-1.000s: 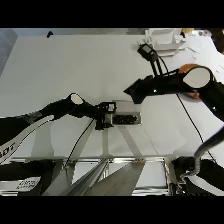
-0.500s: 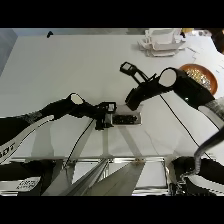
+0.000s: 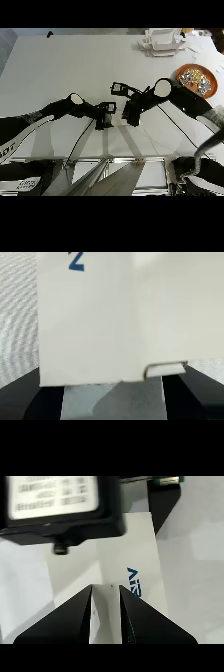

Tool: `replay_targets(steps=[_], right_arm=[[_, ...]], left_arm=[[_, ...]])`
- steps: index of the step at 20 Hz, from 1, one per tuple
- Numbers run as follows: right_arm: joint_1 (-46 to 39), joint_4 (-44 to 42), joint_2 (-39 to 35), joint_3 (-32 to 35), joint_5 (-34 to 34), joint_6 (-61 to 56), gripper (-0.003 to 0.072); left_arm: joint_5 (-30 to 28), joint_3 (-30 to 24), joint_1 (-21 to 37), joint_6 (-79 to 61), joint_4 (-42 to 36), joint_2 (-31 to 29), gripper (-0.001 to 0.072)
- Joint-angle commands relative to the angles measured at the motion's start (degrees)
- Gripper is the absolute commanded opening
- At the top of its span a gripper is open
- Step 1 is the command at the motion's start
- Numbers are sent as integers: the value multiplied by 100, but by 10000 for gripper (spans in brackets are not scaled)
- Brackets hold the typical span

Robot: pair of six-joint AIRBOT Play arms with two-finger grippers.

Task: Fold the box and place the chain.

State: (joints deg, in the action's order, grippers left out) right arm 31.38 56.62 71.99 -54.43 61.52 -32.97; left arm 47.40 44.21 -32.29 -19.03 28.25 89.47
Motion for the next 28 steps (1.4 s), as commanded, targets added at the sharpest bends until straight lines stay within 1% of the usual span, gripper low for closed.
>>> replay_targets(steps=[1, 4, 6, 8, 10, 13, 14, 16, 18, 19, 22, 28], right_arm=[[125, -28, -262, 308, -280, 481, 205], [184, 55, -260, 385, -461, 496, 207], [184, 92, -260, 385, -671, 498, 321], [184, 192, -262, 385, -660, 538, 329], [184, 221, -262, 387, -518, 822, 326], [184, 409, -260, 387, -616, 824, 306], [184, 525, -260, 387, -627, 820, 272], [184, 634, -260, 387, -625, 817, 233], [184, 634, -260, 387, -669, 817, 214], [184, 632, -260, 387, -702, 817, 157], [201, 654, -260, 387, -765, 817, 105], [225, 634, -258, 601, -879, 817, 105]], left_arm=[[0, 7, 7, -2, 2, -2, 88], [-2, 7, 7, -2, 2, -2, 88], [0, 7, 7, -2, 2, -2, 88], [0, 7, 7, -2, 2, -2, 88], [0, 7, 7, -2, 2, -2, 88], [0, 7, 7, -2, 2, -2, 88], [0, 7, 7, -2, 2, -2, 88], [0, 7, 7, -2, 2, -2, 88], [0, 7, 7, -2, 2, -2, 88], [0, 7, 7, -2, 2, -2, 88], [0, 7, 7, -2, 2, -2, 88], [0, 7, 7, -2, 2, -2, 88]])
